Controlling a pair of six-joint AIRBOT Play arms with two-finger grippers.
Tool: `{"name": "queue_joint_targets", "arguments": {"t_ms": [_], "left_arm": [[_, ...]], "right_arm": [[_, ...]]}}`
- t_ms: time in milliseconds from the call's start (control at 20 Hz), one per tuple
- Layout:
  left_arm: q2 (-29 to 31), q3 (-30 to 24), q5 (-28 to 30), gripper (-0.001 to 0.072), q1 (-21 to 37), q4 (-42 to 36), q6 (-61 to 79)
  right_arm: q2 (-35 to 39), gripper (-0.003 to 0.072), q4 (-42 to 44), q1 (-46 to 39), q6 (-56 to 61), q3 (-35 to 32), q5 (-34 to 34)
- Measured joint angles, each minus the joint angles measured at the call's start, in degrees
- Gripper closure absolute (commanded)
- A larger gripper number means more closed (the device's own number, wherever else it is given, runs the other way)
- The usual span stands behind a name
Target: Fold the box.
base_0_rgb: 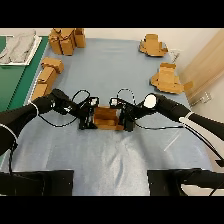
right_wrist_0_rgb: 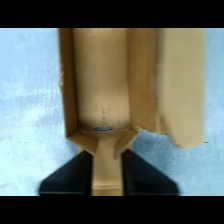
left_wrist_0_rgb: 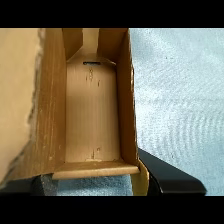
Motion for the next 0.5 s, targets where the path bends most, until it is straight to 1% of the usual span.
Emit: {"name": "queue_joint_targets", "arguments": {"t_ms": [150, 200, 250, 500], "left_arm": [[0.0, 0.0, 0.0, 0.0422, 0.0, 0.0, 0.0], [0.0, 0.0, 0.0, 0.0421, 0.0, 0.0, 0.0], [0.0, 0.0, 0.0, 0.0421, 0.0, 0.0, 0.0], [0.0, 0.0, 0.0, 0.0422, 0.0, 0.0, 0.0]], "right_arm": [[0.0, 0.0543, 0.9, 0.5, 0.0, 0.0, -0.5], [0.0, 0.0557, 1.2, 0.8, -0.1, 0.0, -0.5], [0.0, 0.0641, 1.2, 1.2, -0.1, 0.0, -0.6], [0.0, 0.0646, 1.6, 2.8, -0.3, 0.0, -0.7]]}}
